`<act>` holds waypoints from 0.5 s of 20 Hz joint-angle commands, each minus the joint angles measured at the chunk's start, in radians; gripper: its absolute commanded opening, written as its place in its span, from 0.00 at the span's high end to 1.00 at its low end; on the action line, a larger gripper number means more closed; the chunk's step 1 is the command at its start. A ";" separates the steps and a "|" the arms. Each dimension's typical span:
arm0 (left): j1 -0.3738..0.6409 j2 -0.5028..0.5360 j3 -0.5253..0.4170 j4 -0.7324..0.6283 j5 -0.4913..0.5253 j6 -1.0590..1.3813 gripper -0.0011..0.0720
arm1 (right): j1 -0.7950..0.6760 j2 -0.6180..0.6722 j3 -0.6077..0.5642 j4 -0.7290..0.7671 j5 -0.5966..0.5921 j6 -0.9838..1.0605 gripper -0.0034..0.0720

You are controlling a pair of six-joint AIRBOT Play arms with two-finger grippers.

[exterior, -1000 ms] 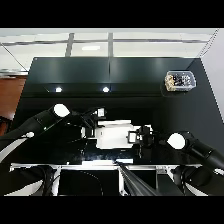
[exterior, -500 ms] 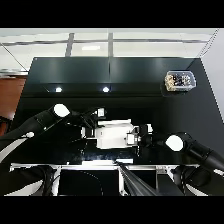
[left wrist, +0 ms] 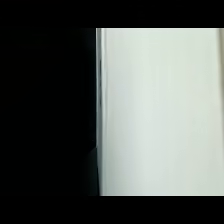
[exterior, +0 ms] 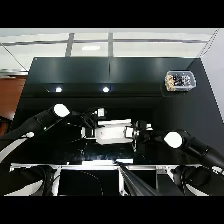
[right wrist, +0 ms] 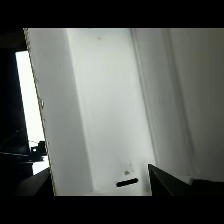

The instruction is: Fold the box and place the chain.

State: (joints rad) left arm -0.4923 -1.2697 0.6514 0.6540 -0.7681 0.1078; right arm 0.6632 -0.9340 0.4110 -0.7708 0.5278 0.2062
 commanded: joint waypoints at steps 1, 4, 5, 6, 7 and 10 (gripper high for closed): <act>-0.001 -0.001 0.000 0.000 0.001 0.000 0.95 | -0.047 -0.001 0.047 -0.032 0.033 0.003 0.10; -0.001 0.000 0.000 0.000 -0.001 0.000 0.95 | -0.053 -0.001 0.064 -0.064 0.055 0.003 0.10; -0.001 0.000 0.000 0.000 0.000 0.001 0.95 | -0.054 -0.001 0.065 -0.064 0.050 0.003 0.10; -0.001 0.000 0.000 0.000 -0.001 0.001 0.95 | -0.063 -0.002 0.065 -0.064 0.048 0.003 0.10; -0.001 0.000 0.000 0.000 -0.003 0.001 0.95 | -0.074 -0.001 0.065 -0.066 0.048 0.002 0.10; -0.001 0.000 0.000 0.002 -0.012 0.001 0.95 | -0.119 -0.001 0.065 -0.069 0.048 0.002 0.10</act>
